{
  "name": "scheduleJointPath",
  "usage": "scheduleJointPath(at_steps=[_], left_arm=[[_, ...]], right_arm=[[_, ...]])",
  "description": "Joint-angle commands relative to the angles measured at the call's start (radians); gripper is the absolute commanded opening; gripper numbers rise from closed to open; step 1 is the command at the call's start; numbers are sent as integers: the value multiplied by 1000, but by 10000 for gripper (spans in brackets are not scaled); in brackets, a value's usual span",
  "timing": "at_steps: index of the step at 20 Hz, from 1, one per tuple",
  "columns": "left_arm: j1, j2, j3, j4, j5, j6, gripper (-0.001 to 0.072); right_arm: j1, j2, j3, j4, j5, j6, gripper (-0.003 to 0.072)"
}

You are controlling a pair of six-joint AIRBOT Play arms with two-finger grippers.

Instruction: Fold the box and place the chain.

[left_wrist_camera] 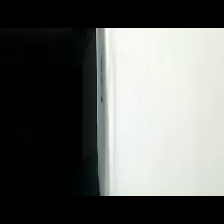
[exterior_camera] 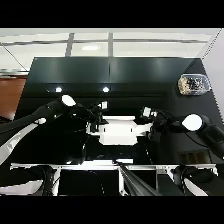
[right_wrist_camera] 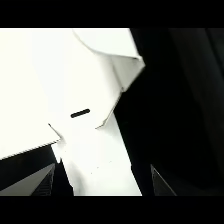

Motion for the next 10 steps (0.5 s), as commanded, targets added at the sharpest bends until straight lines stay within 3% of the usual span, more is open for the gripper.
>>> scheduleJointPath(at_steps=[1, 10], left_arm=[[-5, -8, 0, 19, 5, 11, 26], [-4, -8, 0, 19, 5, 11, 26]], right_arm=[[49, -36, -13, -51, -2, -31, 686], [190, -73, -85, 48, -64, -98, 686]])
